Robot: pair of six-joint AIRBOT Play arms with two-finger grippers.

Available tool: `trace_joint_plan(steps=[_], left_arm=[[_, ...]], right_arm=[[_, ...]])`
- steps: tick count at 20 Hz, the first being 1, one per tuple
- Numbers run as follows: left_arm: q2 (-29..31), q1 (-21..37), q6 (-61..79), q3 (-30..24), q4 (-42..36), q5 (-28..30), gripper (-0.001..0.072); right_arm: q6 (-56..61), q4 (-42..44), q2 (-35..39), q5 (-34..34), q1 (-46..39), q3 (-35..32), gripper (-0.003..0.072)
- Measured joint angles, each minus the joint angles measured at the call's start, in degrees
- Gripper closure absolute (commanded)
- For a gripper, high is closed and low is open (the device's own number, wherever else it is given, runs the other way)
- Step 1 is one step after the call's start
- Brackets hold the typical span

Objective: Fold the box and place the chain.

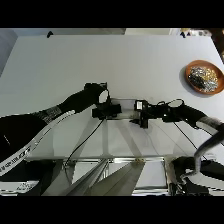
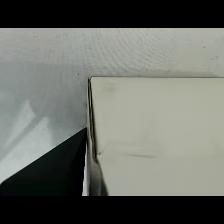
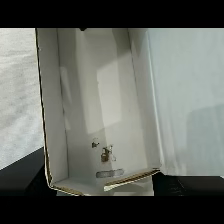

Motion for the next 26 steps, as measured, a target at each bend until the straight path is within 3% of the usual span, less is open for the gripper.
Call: trace_joint_plan(steps=[13,18,19,20,22,24,25,26], left_arm=[[0.74,2.12,4.33,0.11,2.99,-2.80,0.0367],[0.20,2.08,5.05,1.38,4.57,-3.93,0.0399],[-0.13,1.88,5.14,1.53,4.79,-4.07,0.0455],[-0.50,1.64,5.16,1.66,4.92,-4.09,0.0466],[-1.18,1.16,5.16,1.84,5.18,-4.39,0.0582],[-1.46,0.79,5.16,1.95,5.35,-4.39,0.0618],[-1.60,0.70,5.11,1.97,5.40,-4.63,0.0707],[-1.68,0.63,4.92,1.99,5.55,-4.76,0.0706]], right_arm=[[0.07,0.04,-0.04,0.13,0.07,0.00,0.0370],[0.07,0.04,-0.04,0.11,0.09,0.00,0.0370],[0.07,0.04,-0.04,0.09,0.07,0.00,0.0370],[0.07,0.04,-0.04,0.09,0.07,0.00,0.0370],[0.07,0.04,-0.04,0.09,0.07,0.00,0.0370],[0.07,0.02,-0.04,0.07,0.09,0.00,0.0370],[0.07,0.04,-0.04,0.09,0.09,0.00,0.0370],[0.07,0.04,-0.04,0.13,0.09,0.00,0.0370]])
